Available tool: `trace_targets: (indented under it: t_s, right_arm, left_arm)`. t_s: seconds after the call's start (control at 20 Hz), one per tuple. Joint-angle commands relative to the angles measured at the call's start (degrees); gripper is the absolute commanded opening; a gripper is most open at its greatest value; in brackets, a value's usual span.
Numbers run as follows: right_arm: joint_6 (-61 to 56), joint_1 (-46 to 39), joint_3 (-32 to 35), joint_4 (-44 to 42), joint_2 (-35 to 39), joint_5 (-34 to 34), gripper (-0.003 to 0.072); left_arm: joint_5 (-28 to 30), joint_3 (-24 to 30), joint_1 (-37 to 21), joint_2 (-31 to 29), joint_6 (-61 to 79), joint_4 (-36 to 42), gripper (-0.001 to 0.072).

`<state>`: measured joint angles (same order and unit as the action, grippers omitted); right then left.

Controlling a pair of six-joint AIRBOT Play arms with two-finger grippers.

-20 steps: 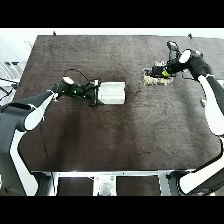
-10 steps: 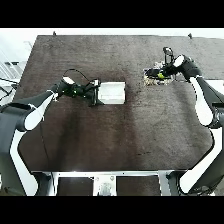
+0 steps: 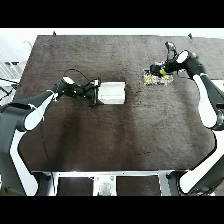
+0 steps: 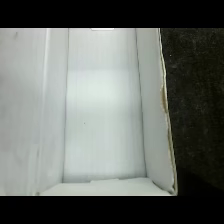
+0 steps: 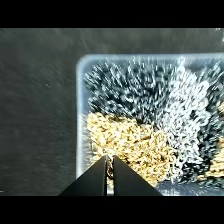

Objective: Fold the box and place the chain.

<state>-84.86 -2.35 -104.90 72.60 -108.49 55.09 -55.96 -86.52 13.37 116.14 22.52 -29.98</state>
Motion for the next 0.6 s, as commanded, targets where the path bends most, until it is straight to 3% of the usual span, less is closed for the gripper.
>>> trace_targets:
  t_s: [0.0,0.2,0.55]
  right_arm:
    - [0.09,0.11,-0.11,0.00,5.53,1.40,0.0009]
    - [2.91,1.64,-0.09,-0.17,16.06,6.19,0.0010]
    - [6.08,9.11,-0.09,0.04,34.40,7.19,0.0009]
  left_arm:
    - [0.04,0.02,-0.02,0.02,0.00,0.00,0.0345]
    - [0.04,0.02,-0.02,0.02,0.00,0.00,0.0345]
    - [0.02,0.02,-0.02,0.02,0.00,0.00,0.0346]
